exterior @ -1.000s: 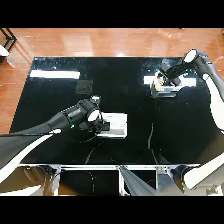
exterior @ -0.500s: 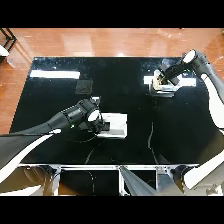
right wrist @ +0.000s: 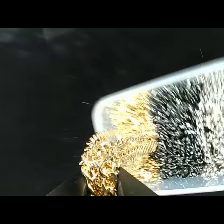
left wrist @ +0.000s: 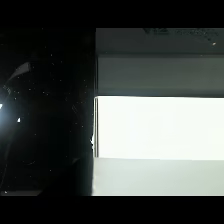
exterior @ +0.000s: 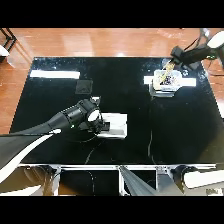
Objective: Fold the box and place the chain.
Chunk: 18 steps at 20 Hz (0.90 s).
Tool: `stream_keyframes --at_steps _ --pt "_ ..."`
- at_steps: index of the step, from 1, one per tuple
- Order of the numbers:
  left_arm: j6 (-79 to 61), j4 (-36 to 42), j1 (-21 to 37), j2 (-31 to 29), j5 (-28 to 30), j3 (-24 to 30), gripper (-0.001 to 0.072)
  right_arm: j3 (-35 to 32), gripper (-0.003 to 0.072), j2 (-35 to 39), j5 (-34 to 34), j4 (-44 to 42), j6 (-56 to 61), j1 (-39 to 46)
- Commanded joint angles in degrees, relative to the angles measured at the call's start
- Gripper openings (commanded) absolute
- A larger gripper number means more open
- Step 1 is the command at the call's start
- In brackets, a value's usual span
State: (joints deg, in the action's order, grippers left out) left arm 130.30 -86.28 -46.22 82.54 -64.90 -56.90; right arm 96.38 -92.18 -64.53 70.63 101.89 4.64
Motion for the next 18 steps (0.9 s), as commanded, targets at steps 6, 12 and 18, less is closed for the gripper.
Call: stream_keyframes --at_steps 6,12,18 --pt "0.0 -0.02 0.04 -0.02 -0.04 -0.04 0.0023 0.04 0.002 17.66 -0.15 -3.23 -13.31 0.52" --pt "0.02 -0.2 0.04 -0.02 0.37 -0.04 0.0023 0.02 0.0019 29.51 -8.92 -3.32 -19.74 -1.44" --pt "0.44 -0.11 0.04 -0.02 0.81 -0.04 0.0023 0.02 0.0019 38.56 -10.25 -5.68 -20.55 -5.46"
